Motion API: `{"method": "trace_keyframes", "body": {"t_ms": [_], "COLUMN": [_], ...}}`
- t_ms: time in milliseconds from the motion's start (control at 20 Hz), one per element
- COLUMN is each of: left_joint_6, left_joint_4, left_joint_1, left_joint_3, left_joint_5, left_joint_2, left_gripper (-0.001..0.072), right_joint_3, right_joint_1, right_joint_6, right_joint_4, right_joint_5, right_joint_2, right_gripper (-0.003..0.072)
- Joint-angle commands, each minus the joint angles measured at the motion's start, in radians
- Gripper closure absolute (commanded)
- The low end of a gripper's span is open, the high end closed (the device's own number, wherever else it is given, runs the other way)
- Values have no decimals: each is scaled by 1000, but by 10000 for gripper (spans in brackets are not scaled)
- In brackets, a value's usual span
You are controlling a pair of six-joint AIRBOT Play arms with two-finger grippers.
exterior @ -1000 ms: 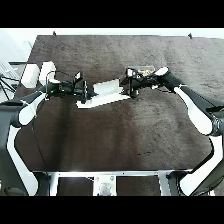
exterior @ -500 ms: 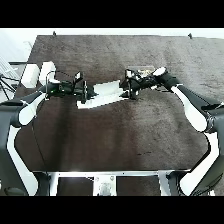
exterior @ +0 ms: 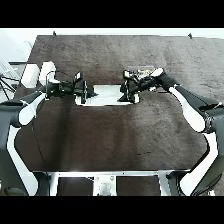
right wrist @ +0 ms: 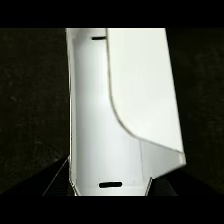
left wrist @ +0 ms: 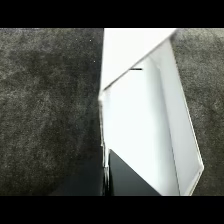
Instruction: Fold the box and place the chain.
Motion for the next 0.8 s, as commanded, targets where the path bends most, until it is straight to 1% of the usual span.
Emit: {"method": "trace_keyframes", "body": {"t_ms": [0, 50, 250, 500, 750], "left_joint_6": [0, 0, 0, 0, 0], "left_joint_4": [-2, -2, -2, -2, -2], "left_joint_1": [0, 0, 0, 0, 0], "left_joint_3": [1, 1, 1, 1, 1], "left_joint_5": [3, 3, 3, 3, 3], "left_joint_2": [0, 0, 0, 0, 0], "left_gripper": [689, 689, 689, 689, 689], "right_joint_3": [-8, -10, -13, -12, -12], "right_joint_1": [5, 5, -4, -3, -3], "right_joint_6": [-31, -53, -54, -89, -108], "right_joint_4": [11, 11, 19, 29, 72], "right_joint_5": [15, 13, -15, -39, -39], "right_joint_2": [-1, -1, -10, -61, -67], "right_gripper": [111, 45, 45, 45, 45]}}
